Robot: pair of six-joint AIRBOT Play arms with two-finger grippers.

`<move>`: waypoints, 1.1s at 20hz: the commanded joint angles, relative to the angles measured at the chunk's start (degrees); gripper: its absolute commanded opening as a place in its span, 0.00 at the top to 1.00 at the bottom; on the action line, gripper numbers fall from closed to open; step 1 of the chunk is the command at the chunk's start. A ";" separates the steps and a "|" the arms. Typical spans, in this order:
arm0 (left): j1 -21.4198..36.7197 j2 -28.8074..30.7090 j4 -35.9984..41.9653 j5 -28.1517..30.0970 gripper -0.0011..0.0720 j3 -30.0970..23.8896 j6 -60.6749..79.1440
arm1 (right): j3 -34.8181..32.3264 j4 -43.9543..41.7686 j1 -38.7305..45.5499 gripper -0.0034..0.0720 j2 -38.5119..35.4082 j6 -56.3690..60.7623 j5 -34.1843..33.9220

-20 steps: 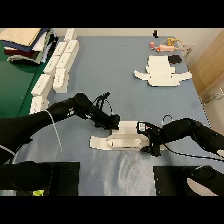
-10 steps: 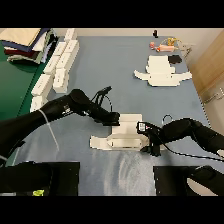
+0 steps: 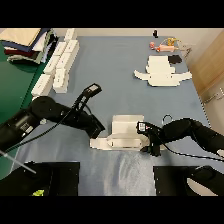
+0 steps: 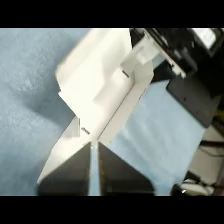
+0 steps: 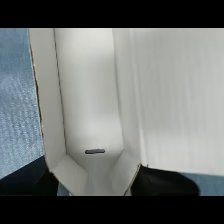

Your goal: Fold the box.

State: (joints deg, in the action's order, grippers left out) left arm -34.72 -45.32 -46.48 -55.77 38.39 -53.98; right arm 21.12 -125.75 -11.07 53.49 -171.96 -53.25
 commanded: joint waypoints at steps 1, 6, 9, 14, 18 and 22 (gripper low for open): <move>0.04 5.68 -1.14 -0.15 0.02 -5.03 10.23 | 0.00 -0.02 -0.04 0.28 0.00 0.00 0.02; 0.04 4.33 -1.49 -0.24 0.00 -5.31 23.32 | 0.00 -0.02 -0.04 0.28 0.00 0.00 0.02; 0.50 3.96 -1.49 0.31 0.00 -6.80 33.86 | 0.00 -0.02 -0.04 0.28 0.00 0.00 0.02; 1.11 -0.92 6.67 5.70 0.00 -12.87 50.90 | 0.00 -0.02 -0.04 0.28 0.00 0.00 0.02; -0.33 -7.96 13.07 10.03 0.00 -12.96 58.27 | 0.00 -0.02 -0.04 0.28 0.00 0.00 0.02; -3.39 -12.50 15.47 14.91 0.17 -12.46 60.74 | 0.00 -0.02 -0.04 0.28 0.00 0.00 0.02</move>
State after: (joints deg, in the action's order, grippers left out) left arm -36.29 -54.61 -33.91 -45.12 25.78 3.01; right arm 21.12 -125.78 -11.07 53.49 -171.96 -53.25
